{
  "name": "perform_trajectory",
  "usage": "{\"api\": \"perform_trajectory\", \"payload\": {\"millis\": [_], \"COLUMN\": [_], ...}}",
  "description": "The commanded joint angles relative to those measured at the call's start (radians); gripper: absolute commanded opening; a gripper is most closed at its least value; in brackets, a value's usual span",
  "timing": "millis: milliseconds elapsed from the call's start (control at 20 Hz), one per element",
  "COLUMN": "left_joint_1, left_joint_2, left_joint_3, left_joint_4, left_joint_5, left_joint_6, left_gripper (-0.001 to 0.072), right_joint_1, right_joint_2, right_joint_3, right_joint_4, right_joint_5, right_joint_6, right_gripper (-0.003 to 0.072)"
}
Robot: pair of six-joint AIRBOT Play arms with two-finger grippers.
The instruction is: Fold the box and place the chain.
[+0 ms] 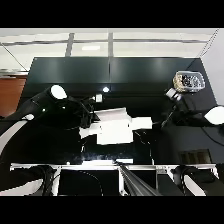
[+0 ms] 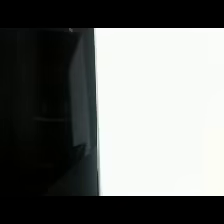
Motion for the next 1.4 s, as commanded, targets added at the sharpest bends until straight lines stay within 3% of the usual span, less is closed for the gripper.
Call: {"api": "perform_trajectory", "payload": {"millis": [0, 200, 950, 1150, 1350], "left_joint_1": [-0.06, -0.119, -0.151, -0.151, -0.151], "left_joint_2": [-0.036, -0.058, -0.058, -0.058, -0.058], "left_joint_3": [0.002, 0.002, 0.044, 0.059, 0.059], "left_joint_4": [0.02, 0.114, 0.196, 0.196, 0.196], "left_joint_5": [0.0, 0.061, 0.019, 0.02, 0.02], "left_joint_6": [0.054, -0.09, -0.246, -0.246, -0.246], "left_gripper": [0.0023, 0.0022, 0.0022, 0.0022, 0.0022], "right_joint_1": [0.133, 0.235, 0.309, 0.309, 0.312], "right_joint_2": [-0.001, -0.003, -0.083, -0.087, -0.087], "right_joint_3": [-0.08, -0.12, -0.132, -0.133, -0.166], "right_joint_4": [-0.006, 0.006, 0.018, 0.095, 0.179], "right_joint_5": [-0.143, -0.228, -0.209, -0.136, -0.137], "right_joint_6": [-0.095, -0.119, -0.213, -0.292, -0.37], "right_gripper": [0.0624, 0.0624, 0.0624, 0.0624, 0.0624]}}
